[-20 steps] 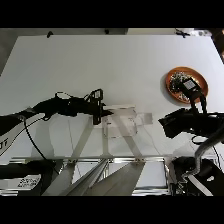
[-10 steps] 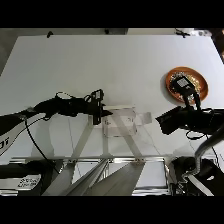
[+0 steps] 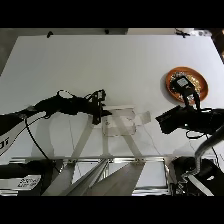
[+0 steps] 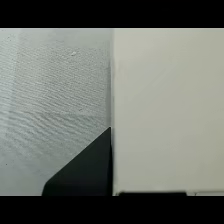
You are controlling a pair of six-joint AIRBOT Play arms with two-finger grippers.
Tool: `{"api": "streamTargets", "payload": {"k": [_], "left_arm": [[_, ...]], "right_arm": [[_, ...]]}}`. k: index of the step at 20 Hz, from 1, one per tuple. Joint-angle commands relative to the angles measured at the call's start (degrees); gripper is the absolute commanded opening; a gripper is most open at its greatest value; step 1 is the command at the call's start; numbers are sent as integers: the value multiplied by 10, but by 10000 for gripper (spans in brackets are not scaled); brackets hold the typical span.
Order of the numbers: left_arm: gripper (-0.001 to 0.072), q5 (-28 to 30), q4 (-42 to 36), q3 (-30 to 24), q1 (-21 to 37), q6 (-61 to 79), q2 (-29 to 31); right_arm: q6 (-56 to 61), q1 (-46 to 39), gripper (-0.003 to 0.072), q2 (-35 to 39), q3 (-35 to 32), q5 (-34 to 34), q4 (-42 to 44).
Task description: Fold the box and place the chain.
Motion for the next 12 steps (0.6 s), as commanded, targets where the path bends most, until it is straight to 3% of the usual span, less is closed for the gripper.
{"api": "streamTargets", "payload": {"k": [1, 7, 9, 12], "left_arm": [[2, 3, 12, 4, 0, -6, -1], [12, 3, 12, 4, 0, -7, 0], [11, 3, 12, 4, 0, -7, 0], [11, 3, 12, 4, 0, -7, 0]], "right_arm": [[0, 0, 340, 0, 0, 0, 0], [-106, 0, 327, 0, 0, 2, 16], [-158, 0, 4, 0, 0, 2, 30], [-324, 0, 7, -4, 0, 8, 63]]}}
